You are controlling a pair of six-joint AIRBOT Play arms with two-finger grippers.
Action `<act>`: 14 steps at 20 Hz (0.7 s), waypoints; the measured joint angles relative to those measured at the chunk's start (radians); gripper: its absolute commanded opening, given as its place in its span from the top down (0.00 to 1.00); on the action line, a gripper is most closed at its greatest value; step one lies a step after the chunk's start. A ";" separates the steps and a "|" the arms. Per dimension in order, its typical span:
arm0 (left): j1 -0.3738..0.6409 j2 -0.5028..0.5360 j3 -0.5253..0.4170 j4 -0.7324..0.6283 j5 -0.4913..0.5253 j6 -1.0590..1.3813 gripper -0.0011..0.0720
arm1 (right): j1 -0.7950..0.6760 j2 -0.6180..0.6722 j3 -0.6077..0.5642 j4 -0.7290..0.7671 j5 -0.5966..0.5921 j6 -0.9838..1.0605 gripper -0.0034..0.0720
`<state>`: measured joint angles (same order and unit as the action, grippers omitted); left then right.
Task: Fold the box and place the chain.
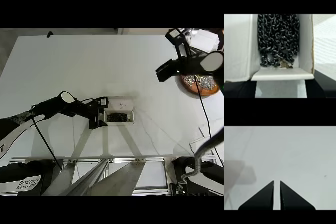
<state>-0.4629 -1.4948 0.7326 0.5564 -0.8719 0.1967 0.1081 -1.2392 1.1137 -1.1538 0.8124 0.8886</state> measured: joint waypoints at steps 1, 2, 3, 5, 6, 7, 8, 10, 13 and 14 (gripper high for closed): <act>0.000 0.000 0.000 0.000 0.000 0.000 0.70 | 0.000 -0.048 0.018 0.021 -0.020 0.003 0.82; 0.000 0.000 0.000 0.000 0.000 0.000 0.70 | -0.001 -0.107 0.055 0.058 -0.018 -0.002 0.81; 0.000 0.000 0.000 0.000 0.000 0.000 0.70 | -0.002 -0.176 0.107 0.096 0.009 -0.019 0.80; 0.000 0.000 0.000 0.000 0.000 0.000 0.70 | -0.002 -0.315 0.243 0.174 0.127 -0.055 0.77; 0.000 0.000 0.000 0.000 0.000 0.000 0.70 | -0.002 -0.379 0.315 0.214 0.210 -0.078 0.70; 0.000 0.000 0.000 0.000 0.000 0.000 0.70 | -0.002 -0.439 0.385 0.256 0.302 -0.101 0.67; 0.000 0.000 0.000 0.000 0.000 0.000 0.70 | -0.002 -0.484 0.439 0.296 0.383 -0.117 0.56; 0.000 0.000 0.000 0.000 0.000 0.000 0.70 | 0.002 -0.542 0.512 0.355 0.528 -0.141 0.45; 0.000 0.000 0.000 0.000 0.000 0.000 0.70 | 0.038 -0.583 0.562 0.373 0.716 -0.170 0.46; 0.000 0.000 0.000 0.000 0.000 0.000 0.70 | 0.058 -0.590 0.570 0.359 0.754 -0.180 0.46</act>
